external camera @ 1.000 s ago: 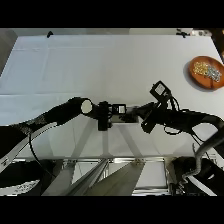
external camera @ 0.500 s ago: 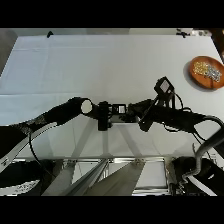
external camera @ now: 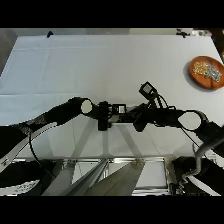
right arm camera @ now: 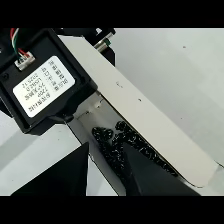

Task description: Fold the box and place the chain.

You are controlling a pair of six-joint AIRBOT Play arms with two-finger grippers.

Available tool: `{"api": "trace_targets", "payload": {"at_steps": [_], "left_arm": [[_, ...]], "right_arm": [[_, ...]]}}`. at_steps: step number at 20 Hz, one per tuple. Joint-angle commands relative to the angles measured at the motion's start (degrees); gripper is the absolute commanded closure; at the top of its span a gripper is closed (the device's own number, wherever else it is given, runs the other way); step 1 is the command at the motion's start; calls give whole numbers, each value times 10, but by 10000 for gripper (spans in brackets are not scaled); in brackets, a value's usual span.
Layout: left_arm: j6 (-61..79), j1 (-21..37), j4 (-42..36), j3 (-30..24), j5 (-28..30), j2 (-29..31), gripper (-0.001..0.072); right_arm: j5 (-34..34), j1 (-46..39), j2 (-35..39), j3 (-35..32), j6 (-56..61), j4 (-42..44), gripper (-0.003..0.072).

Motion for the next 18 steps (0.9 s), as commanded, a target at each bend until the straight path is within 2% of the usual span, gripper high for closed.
{"api": "trace_targets", "payload": {"at_steps": [1, 2, 3, 5, 7, 9, 13, 16, 18], "left_arm": [[0, 0, 0, 0, 0, 0, 434], [0, 0, 0, 0, 0, 0, 434], [0, 0, 0, 0, 0, 0, 434], [0, 0, 0, 0, 0, 0, 434], [0, 0, 0, 0, 0, 0, 434], [0, 0, 0, 0, 0, 0, 434], [0, 0, 0, 0, 0, 0, 434], [0, 0, 0, 0, 0, 0, 434], [0, 0, 0, 0, 0, 0, 434]], "right_arm": [[13, -1, 14, 0, 23, -1, 468], [26, -1, 31, 0, 23, -9, 552], [49, -1, 52, 0, 24, -25, 670], [109, -1, 92, 0, 87, -103, 669], [164, -2, 129, 0, 212, -236, 672], [190, -36, 154, 0, 291, -322, 673], [177, -192, 152, 0, 250, -286, 675], [154, -284, 118, 9, 192, -172, 675], [151, -300, 72, 35, 122, -84, 675]]}}
